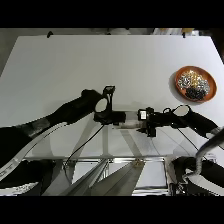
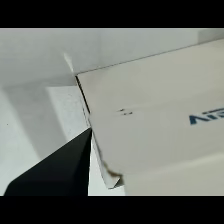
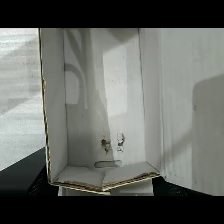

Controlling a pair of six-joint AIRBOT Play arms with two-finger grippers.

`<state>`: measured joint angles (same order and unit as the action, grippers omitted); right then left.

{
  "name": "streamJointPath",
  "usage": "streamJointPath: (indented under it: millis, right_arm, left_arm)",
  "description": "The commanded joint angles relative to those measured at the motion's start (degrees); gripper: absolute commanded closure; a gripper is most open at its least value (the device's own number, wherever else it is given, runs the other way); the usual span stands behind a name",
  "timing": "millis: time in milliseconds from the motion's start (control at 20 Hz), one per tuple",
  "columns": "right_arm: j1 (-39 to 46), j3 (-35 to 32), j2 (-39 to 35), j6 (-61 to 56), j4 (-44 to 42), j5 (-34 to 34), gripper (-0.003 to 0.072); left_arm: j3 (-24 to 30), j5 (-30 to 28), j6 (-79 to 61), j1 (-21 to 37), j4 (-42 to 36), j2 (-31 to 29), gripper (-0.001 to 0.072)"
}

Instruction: Fold the box and place the chain.

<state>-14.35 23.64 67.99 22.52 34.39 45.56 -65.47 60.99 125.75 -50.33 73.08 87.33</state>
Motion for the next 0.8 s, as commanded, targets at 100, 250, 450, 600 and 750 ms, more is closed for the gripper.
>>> streamJointPath:
  millis: [100,250,450,600,750]
  right_arm:
    - [-0.04,0.04,-0.04,0.04,-0.11,0.11,0.0289]
    - [-0.04,0.04,-0.04,0.04,-0.13,0.13,0.0289]
    - [-0.04,0.04,-0.04,0.04,-0.13,0.11,0.0289]
    - [-0.04,0.04,-0.04,0.04,-0.13,0.13,0.0289]
    - [-0.04,0.04,-0.04,0.04,-0.13,0.13,0.0289]
  left_arm:
    - [-7.74,11.58,11.21,-2.78,10.08,6.95,0.0422]
    - [-7.72,10.73,12.33,-3.52,10.99,8.04,0.0444]
    - [-7.72,9.99,14.05,-3.58,11.39,8.22,0.0452]
    - [-7.69,9.97,14.73,-3.58,11.39,8.31,0.0583]
    - [-7.69,10.19,16.0,-3.58,11.37,8.31,0.0711]
